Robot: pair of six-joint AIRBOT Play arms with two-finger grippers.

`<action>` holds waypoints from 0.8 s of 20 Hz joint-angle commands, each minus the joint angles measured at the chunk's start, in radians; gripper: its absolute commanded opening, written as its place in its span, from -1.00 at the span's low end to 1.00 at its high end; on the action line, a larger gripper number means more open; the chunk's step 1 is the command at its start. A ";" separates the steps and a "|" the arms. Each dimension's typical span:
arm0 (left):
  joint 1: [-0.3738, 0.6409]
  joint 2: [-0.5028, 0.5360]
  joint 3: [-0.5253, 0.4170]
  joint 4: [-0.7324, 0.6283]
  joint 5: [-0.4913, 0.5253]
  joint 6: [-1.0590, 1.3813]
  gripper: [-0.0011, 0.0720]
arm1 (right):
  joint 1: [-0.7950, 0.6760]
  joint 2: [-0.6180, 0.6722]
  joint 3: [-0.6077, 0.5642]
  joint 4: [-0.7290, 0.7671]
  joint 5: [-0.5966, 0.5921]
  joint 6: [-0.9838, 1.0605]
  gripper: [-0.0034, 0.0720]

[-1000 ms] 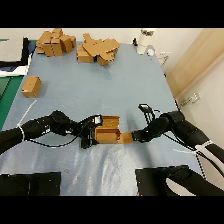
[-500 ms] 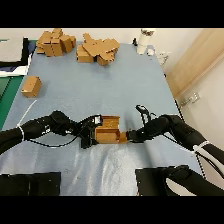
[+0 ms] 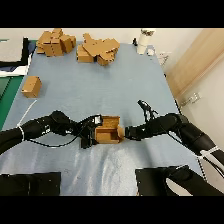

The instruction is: Fold the box.

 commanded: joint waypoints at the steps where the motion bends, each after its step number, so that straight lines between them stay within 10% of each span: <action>1: 0.000 0.001 0.001 0.000 0.000 0.000 0.66 | 0.001 0.009 0.003 0.050 -0.003 0.000 -0.73; 6: 0.000 0.001 0.001 0.000 0.000 0.000 0.66 | 0.001 0.009 0.003 0.053 -0.001 -0.001 -0.64; 7: 0.000 0.001 0.001 0.000 0.000 0.000 0.66 | 0.001 0.009 0.003 0.053 -0.001 -0.001 0.05; 8: 0.000 0.001 0.001 0.000 0.000 0.000 0.66 | 0.001 0.009 0.003 0.053 0.001 -0.001 0.29; 16: 0.000 0.001 0.001 0.000 0.000 0.000 0.67 | 0.027 -0.064 0.014 0.050 0.033 -0.021 0.29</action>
